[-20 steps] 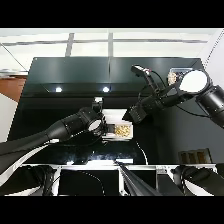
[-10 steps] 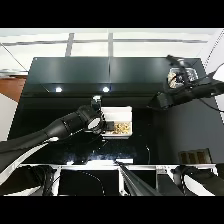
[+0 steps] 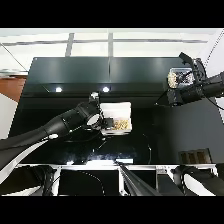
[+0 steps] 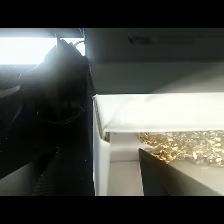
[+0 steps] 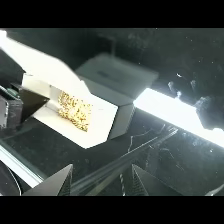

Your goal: Fold the box and place the chain.

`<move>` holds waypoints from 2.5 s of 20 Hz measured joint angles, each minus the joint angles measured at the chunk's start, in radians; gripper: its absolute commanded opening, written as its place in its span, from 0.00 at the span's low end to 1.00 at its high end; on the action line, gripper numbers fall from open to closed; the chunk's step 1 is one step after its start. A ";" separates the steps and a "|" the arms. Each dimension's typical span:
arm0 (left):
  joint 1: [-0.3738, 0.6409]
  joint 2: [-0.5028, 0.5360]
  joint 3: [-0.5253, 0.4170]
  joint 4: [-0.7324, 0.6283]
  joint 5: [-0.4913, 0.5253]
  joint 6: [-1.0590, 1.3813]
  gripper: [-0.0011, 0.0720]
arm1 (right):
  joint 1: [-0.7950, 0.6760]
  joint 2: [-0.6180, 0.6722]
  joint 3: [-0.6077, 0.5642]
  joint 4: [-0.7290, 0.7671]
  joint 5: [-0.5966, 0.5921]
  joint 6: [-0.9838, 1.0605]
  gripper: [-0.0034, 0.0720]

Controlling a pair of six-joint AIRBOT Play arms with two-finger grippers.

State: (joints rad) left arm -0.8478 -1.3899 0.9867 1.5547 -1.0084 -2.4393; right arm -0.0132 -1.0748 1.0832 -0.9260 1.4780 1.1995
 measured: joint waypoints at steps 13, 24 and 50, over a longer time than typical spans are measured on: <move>0.145 0.367 -0.026 0.035 -0.286 0.661 0.78 | -0.003 0.001 0.000 -0.035 0.003 0.000 0.62; 0.713 0.594 -0.446 -0.699 -0.179 1.538 0.99 | -0.003 0.001 0.000 -0.044 -0.097 0.000 0.62; 0.531 0.163 -0.449 -1.060 0.151 2.737 0.99 | -0.003 0.000 0.000 -0.148 -0.203 0.013 0.98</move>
State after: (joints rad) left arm -0.3172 -1.2266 0.5377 0.4946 -0.8570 0.2977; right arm -0.0158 -1.0752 1.0832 -1.0737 1.2751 1.2121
